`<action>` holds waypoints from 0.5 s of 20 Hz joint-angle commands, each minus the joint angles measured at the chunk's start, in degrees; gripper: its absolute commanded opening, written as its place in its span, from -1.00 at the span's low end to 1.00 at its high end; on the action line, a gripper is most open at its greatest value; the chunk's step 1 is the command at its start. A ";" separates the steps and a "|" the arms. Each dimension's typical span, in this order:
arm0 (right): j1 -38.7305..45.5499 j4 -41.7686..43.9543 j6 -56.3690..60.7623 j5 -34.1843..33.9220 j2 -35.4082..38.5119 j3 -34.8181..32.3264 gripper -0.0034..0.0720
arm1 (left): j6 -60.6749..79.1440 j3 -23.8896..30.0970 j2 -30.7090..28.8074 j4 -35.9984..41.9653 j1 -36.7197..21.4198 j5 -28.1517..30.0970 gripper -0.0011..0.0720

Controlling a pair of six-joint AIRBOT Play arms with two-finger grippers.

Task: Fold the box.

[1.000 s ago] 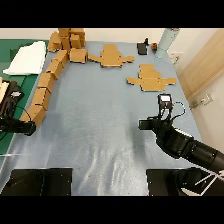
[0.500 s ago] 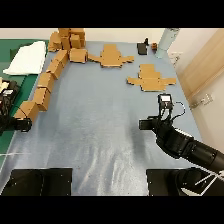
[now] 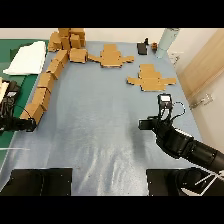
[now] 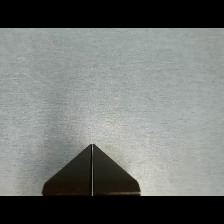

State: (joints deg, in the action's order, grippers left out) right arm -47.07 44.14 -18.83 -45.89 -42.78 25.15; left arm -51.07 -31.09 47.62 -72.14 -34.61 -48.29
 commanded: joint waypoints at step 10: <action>-0.02 0.00 -0.02 0.02 -0.02 0.02 -0.89 | 0.61 0.20 5.38 0.33 -0.07 0.17 0.39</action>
State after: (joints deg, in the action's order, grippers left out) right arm -47.07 44.12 -18.85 -45.87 -42.78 25.15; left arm -50.59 -30.94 52.31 -70.28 -34.61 -47.18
